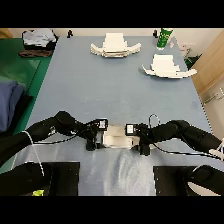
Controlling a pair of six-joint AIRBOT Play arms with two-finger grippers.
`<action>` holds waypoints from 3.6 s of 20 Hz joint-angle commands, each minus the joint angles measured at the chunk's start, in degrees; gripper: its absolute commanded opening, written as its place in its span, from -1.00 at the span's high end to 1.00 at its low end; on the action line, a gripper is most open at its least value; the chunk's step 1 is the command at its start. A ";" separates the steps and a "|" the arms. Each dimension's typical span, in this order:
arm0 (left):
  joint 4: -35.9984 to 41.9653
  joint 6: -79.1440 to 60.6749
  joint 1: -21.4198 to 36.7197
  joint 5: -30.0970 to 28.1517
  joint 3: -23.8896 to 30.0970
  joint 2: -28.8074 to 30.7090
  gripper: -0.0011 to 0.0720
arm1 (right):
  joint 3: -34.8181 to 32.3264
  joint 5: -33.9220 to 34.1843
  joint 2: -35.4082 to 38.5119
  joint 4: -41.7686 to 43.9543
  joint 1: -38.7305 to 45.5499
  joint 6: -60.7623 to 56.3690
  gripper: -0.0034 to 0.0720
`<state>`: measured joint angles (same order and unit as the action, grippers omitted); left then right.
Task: Fold the box.
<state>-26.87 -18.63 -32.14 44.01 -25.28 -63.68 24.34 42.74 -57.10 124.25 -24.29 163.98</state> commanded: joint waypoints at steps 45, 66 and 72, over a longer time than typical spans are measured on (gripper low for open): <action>-1.57 5.18 -5.73 -7.89 1.70 -0.15 -0.45 | -0.02 -0.66 -0.02 0.22 -0.02 0.00 -0.45; -1.57 5.16 -5.73 -7.91 1.70 -0.15 -0.45 | 7.28 21.88 17.40 4.44 -1.29 -72.96 0.01; -1.57 5.16 -5.73 -7.91 1.70 -0.15 -0.45 | 7.69 -9.46 8.74 10.49 -7.45 -75.12 0.39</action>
<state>-28.45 -13.45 -37.87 36.12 -23.59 -63.81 31.73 47.03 -44.60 130.69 -30.11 92.18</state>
